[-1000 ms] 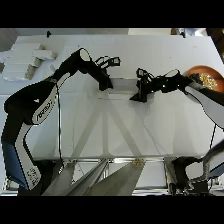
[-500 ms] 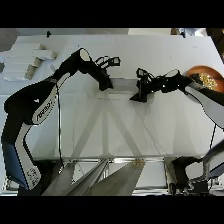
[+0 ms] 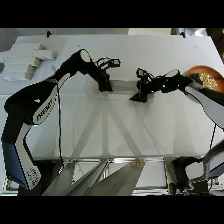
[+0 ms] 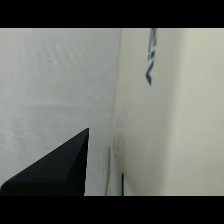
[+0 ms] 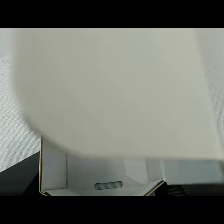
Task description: Fold the box and place the chain.
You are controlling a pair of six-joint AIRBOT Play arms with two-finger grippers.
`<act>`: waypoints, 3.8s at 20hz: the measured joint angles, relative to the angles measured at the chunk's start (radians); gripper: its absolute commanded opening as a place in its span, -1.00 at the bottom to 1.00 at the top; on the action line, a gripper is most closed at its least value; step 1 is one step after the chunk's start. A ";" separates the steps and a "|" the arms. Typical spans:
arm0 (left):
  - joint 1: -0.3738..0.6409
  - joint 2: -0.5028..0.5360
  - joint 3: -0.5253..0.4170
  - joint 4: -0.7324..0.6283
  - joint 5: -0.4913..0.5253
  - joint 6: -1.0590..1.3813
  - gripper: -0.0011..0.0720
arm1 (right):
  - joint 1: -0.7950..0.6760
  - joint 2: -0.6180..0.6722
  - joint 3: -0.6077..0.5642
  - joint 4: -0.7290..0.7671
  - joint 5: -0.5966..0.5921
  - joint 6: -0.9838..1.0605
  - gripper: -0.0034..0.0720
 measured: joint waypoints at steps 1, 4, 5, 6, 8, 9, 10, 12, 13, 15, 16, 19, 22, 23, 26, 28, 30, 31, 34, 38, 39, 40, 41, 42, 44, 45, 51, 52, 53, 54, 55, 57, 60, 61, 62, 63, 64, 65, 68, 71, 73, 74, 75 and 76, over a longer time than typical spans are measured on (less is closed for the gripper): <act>0.000 0.003 0.000 0.000 -0.005 0.000 0.05 | 0.000 0.000 0.000 0.000 0.000 0.000 0.40; 0.003 0.033 0.000 -0.002 -0.023 0.000 0.07 | 0.000 0.000 0.000 0.000 0.000 0.000 0.40; 0.006 0.048 0.000 -0.001 -0.035 0.000 0.07 | 0.000 0.000 0.000 0.000 0.000 0.000 0.40; 0.008 0.068 0.000 -0.002 -0.047 -0.001 0.07 | 0.000 0.000 0.000 0.000 0.000 0.000 0.40; 0.015 0.108 0.000 -0.002 -0.084 -0.003 0.07 | 0.000 0.000 0.000 0.000 0.000 0.000 0.40; 0.020 0.131 0.000 0.000 -0.101 -0.003 0.06 | 0.000 0.000 0.000 0.000 0.000 0.000 0.40; 0.026 0.156 0.000 0.003 -0.119 -0.003 0.06 | 0.000 0.000 0.000 0.000 0.000 0.000 0.40; 0.041 0.204 0.000 0.008 -0.172 -0.008 -0.07 | 0.000 0.000 0.000 0.001 0.000 0.000 0.40; 0.050 0.225 0.000 0.008 -0.194 -0.022 -0.12 | 0.000 0.000 0.000 0.001 0.000 0.000 0.40; 0.067 0.264 0.000 -0.001 -0.248 -0.074 -0.41 | 0.000 0.000 0.000 0.001 0.000 0.000 0.40; 0.073 0.282 0.000 -0.009 -0.282 -0.100 -0.73 | 0.000 0.000 0.000 0.001 0.000 0.000 0.40; 0.081 0.328 -0.015 -0.024 -0.333 -0.145 -0.94 | 0.000 0.000 0.000 0.001 0.000 0.000 0.40; 0.067 0.358 -0.068 -0.064 -0.348 -0.153 -0.94 | 0.000 0.000 0.000 0.001 0.000 0.000 0.40; 0.054 0.362 -0.092 -0.076 -0.348 -0.131 -0.95 | 0.000 0.000 0.000 0.001 0.000 0.000 0.40; 0.003 0.360 -0.185 -0.124 -0.311 0.009 -0.94 | 0.000 0.000 0.000 0.001 0.000 0.000 0.40; -0.031 0.347 -0.237 -0.186 -0.218 0.095 -0.95 | 0.000 0.000 0.000 0.001 0.000 0.000 0.40; -0.061 0.328 -0.266 -0.240 -0.089 0.159 -0.95 | 0.000 0.000 0.000 0.001 0.000 0.000 0.40; -0.074 0.317 -0.275 -0.263 -0.020 0.186 -0.95 | 0.000 0.000 0.000 0.001 0.000 0.000 0.40; -0.094 0.285 -0.290 -0.320 0.162 0.235 -0.95 | 0.000 0.000 0.000 0.001 0.000 0.000 0.40; -0.103 0.243 -0.295 -0.384 0.403 0.225 -0.95 | 0.000 0.000 0.000 0.002 0.000 0.000 0.40; -0.104 0.235 -0.296 -0.395 0.463 0.208 -0.96 | 0.000 0.000 0.000 0.001 0.000 0.000 0.40; -0.105 0.228 -0.297 -0.402 0.521 0.185 -0.96 | 0.000 0.000 0.000 0.001 0.000 0.000 0.40; -0.104 0.223 -0.297 -0.412 0.584 0.156 -0.96 | 0.000 0.000 0.000 0.002 0.000 0.000 0.40; -0.105 0.218 -0.297 -0.417 0.629 0.127 -0.96 | 0.000 0.000 0.000 0.002 0.000 0.001 0.40; -0.105 0.207 -0.297 -0.424 0.698 0.077 -0.96 | 0.000 0.000 0.000 0.002 0.000 0.001 0.40; -0.105 0.200 -0.297 -0.424 0.724 0.056 -0.96 | 0.000 0.000 0.000 0.002 0.000 0.001 0.40; -0.119 0.150 -0.297 -0.357 0.750 -0.059 -0.96 | 0.000 0.000 0.000 0.002 0.001 0.001 0.40; -0.122 0.143 -0.297 -0.317 0.744 -0.097 -0.96 | 0.000 0.000 0.000 0.002 0.001 0.001 0.40; -0.125 0.137 -0.297 -0.274 0.737 -0.138 -0.96 | 0.000 0.000 0.000 0.002 0.002 0.001 0.40; -0.127 0.133 -0.297 -0.233 0.727 -0.175 -0.96 | 0.000 0.000 0.000 0.002 0.003 0.001 0.40; -0.128 0.129 -0.297 -0.197 0.715 -0.205 -0.96 | 0.000 0.000 0.000 0.002 0.003 0.001 0.40; -0.129 0.128 -0.297 -0.153 0.698 -0.246 -0.96 | 0.000 0.000 0.000 0.001 0.003 0.000 0.40; -0.129 0.142 -0.298 -0.109 0.675 -0.264 -0.96 | 0.001 0.000 -0.001 0.000 0.007 -0.001 0.40; -0.128 0.154 -0.298 -0.099 0.671 -0.269 -0.96 | 0.001 0.000 -0.001 0.000 0.007 -0.002 0.40; -0.124 0.169 -0.298 -0.097 0.666 -0.274 -0.95 | 0.000 0.000 -0.001 -0.001 0.004 -0.004 0.40; -0.120 0.183 -0.298 -0.096 0.665 -0.277 -0.95 | 0.000 0.000 -0.001 -0.001 0.001 -0.004 0.40; -0.114 0.201 -0.298 -0.097 0.665 -0.278 -0.95 | 0.000 0.000 0.000 0.000 -0.001 -0.003 0.40; -0.106 0.219 -0.298 -0.102 0.667 -0.280 -0.95 | 0.000 0.000 0.000 0.000 -0.001 -0.002 0.40; -0.078 0.275 -0.298 -0.112 0.656 -0.279 -0.95 | 0.000 0.000 0.000 0.000 -0.001 -0.001 0.40; -0.030 0.315 -0.298 -0.152 0.567 -0.216 -0.95 | 0.000 0.000 0.000 0.000 -0.001 -0.001 0.40; 0.020 0.327 -0.298 -0.235 0.452 -0.123 -0.92 | 0.000 0.000 0.000 0.001 -0.001 -0.001 0.40; 0.047 0.331 -0.298 -0.275 0.387 -0.065 -0.77 | 0.000 0.000 0.000 0.001 -0.001 0.000 0.40; 0.069 0.334 -0.298 -0.304 0.328 -0.011 -0.49 | 0.000 0.000 0.000 0.001 -0.001 0.000 0.40; 0.092 0.335 -0.298 -0.319 0.266 0.043 -0.37 | 0.000 0.000 0.000 0.001 0.000 0.000 0.40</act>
